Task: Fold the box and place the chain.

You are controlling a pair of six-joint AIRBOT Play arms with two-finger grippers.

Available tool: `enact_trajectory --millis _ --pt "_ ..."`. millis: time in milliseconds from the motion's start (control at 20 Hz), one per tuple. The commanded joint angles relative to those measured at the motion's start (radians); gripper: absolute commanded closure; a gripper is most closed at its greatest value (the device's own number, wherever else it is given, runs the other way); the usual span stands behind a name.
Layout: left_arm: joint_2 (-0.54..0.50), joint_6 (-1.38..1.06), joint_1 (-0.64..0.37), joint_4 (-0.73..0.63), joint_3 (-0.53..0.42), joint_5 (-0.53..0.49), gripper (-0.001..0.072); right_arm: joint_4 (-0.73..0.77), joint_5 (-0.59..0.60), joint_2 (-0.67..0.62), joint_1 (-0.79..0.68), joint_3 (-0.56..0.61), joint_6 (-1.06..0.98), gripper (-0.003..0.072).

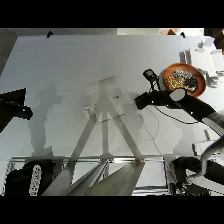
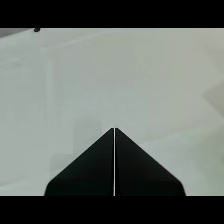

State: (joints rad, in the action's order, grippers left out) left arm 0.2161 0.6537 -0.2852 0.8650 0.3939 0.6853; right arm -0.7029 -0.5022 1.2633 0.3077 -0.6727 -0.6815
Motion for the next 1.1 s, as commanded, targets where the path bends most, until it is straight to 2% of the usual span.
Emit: enact_trajectory --millis 0,200,350,550,850,1050 --pt "-0.001 0.000 -0.001 0.000 0.001 0.000 0.0698 0.000 0.103 -0.012 0.041 0.030 -0.089 0.0685" --pt "-0.001 -0.001 0.000 0.000 0.001 -0.002 0.0699 0.007 0.122 -0.059 0.041 0.085 -0.142 0.0685" --pt "-0.001 0.000 0.000 -0.022 0.001 -0.039 0.0698 -0.012 0.118 -0.108 0.041 0.089 -0.270 0.0685" --pt "-0.001 0.000 0.000 -0.023 0.001 -0.041 0.0699 -0.127 0.114 -0.113 0.041 0.118 -0.413 0.0685" --pt "-0.001 0.001 0.000 -0.031 0.001 -0.036 0.0696 -0.162 0.083 -0.113 0.041 0.126 -0.413 0.0681" --pt "0.000 0.001 0.000 -0.045 0.001 -0.030 0.0696 -0.165 0.000 -0.113 0.041 0.126 -0.386 0.0680"
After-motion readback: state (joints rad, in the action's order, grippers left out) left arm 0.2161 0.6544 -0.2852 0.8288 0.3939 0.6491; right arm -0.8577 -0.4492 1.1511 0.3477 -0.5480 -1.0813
